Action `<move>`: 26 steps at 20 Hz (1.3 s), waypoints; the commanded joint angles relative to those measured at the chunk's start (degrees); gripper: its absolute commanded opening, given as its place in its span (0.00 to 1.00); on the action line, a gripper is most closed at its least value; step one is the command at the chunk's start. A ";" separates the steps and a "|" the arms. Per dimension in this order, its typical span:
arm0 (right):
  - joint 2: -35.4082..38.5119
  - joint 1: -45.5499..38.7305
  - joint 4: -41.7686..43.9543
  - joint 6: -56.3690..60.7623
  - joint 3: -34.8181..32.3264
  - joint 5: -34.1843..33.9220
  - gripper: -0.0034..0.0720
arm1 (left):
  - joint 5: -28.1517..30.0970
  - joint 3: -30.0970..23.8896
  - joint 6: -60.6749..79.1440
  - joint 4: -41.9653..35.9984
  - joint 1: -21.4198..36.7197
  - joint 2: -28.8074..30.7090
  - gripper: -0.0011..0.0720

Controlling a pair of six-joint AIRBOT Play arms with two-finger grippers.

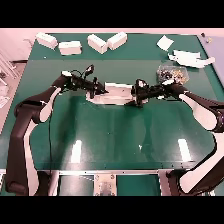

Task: Fold the box and place the chain.

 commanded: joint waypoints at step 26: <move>-1.64 0.07 0.24 -0.39 1.42 1.22 0.83 | 0.07 0.02 0.00 0.00 0.04 0.04 0.04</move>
